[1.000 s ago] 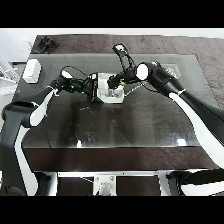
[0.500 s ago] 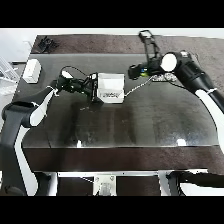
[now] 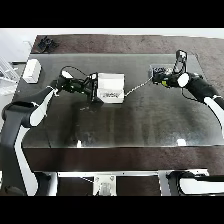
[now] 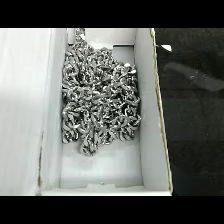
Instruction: Fold the box and place the chain.
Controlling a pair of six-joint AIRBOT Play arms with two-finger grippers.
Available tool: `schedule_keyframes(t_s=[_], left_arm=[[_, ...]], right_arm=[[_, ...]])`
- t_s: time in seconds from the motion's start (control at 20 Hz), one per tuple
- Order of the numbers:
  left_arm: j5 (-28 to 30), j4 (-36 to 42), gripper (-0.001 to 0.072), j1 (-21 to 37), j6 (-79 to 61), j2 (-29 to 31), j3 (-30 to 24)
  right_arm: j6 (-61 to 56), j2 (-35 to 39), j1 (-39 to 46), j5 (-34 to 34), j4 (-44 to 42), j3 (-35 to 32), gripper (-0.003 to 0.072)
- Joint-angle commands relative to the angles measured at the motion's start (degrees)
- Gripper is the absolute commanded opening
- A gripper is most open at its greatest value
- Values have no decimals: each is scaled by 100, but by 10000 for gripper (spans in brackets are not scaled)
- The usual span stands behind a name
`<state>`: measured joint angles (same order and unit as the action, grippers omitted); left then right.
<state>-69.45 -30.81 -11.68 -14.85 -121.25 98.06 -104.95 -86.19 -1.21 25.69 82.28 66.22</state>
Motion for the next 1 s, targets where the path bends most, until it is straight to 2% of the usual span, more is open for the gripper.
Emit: schedule_keyframes(t_s=[0.0,0.15,0.45,0.7,0.8,0.85,0.9,0.95], left_arm=[[7,0,427,4,-7,2,-2],[4,0,427,4,-7,2,-2],[2,0,427,4,-4,2,-2],[-2,0,427,4,-2,2,-2],[-2,0,427,4,-2,2,-2],[-2,0,427,4,-2,2,-2],[-2,0,427,4,-2,2,-2],[-4,0,427,4,-2,2,-2]], right_arm=[[-173,-516,68,-691,-297,2,536],[-170,-964,-15,-968,-483,190,536],[81,-1657,-326,-1047,-734,881,533],[63,-1880,-267,-1082,-789,999,487],[57,-1880,-264,-1154,-800,1016,380],[57,-1880,-264,-1180,-841,1021,269],[57,-1880,-264,-1233,-837,1021,105],[57,-1880,-264,-1285,-837,1019,33]])
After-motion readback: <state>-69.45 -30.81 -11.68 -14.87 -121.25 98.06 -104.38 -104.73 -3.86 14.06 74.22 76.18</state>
